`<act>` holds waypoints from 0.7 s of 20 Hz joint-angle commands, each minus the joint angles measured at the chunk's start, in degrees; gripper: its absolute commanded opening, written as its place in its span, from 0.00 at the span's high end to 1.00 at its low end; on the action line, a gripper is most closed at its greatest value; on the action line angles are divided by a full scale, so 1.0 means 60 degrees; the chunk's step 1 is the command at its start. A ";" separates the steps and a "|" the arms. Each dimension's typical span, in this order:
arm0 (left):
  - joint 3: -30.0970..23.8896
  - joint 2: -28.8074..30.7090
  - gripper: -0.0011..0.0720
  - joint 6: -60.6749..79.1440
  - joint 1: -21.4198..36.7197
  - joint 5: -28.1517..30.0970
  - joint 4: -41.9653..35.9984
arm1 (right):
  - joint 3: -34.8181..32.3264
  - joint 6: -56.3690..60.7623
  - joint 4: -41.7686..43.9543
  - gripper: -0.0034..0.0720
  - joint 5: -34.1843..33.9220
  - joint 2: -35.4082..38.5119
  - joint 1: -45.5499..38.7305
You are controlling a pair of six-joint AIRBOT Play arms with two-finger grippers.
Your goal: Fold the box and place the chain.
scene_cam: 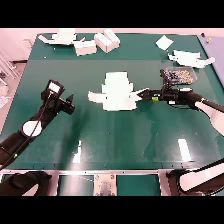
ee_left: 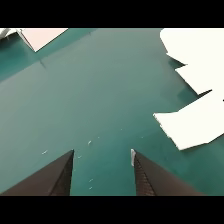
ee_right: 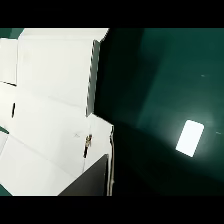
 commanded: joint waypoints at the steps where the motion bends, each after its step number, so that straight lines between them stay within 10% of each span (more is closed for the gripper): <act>1: 0.0007 0.0004 0.41 0.0011 -0.0004 0.0004 0.0248 | 0.0011 -0.0302 -0.0015 0.95 -0.0142 0.0011 0.0153; 14: 0.0947 -0.0594 0.41 0.0015 -0.0004 -0.1282 0.0980 | 0.0007 -0.0455 0.0084 0.95 -0.0488 0.0255 0.0076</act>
